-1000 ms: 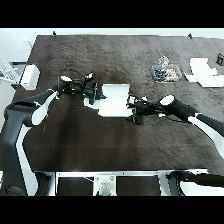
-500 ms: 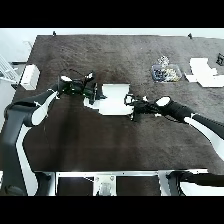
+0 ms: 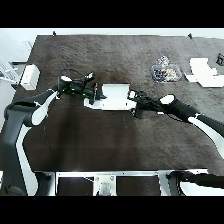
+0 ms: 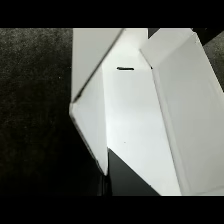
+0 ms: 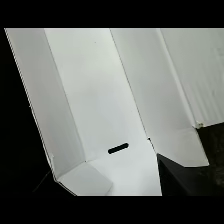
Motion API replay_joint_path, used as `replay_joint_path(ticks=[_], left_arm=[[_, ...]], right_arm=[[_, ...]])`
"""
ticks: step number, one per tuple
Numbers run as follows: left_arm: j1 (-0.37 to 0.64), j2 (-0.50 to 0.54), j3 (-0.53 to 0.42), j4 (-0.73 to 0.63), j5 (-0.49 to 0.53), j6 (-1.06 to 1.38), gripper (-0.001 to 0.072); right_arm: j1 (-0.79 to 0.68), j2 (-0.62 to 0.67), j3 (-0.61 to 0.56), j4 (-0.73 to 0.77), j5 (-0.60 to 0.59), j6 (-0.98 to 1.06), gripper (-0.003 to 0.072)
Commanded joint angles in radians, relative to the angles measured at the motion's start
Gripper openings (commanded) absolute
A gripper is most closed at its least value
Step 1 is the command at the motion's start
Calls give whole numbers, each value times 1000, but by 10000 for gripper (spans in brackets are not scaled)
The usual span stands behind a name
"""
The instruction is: Fold the box and place the chain.
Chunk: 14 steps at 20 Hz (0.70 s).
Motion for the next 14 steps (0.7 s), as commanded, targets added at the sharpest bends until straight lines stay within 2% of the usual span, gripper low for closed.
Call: replay_joint_path(ticks=[1, 5, 14], left_arm=[[1, 1, 1, 0, 1, 1, 23], [1, 1, 1, 1, 1, 1, 23], [1, 1, 1, 2, 3, 1, 23]], right_arm=[[-7, 1, 17, 12, -2, -23, 691], [-9, -3, 31, 19, 17, -69, 691], [-74, -42, 108, 34, 161, -113, 692]])
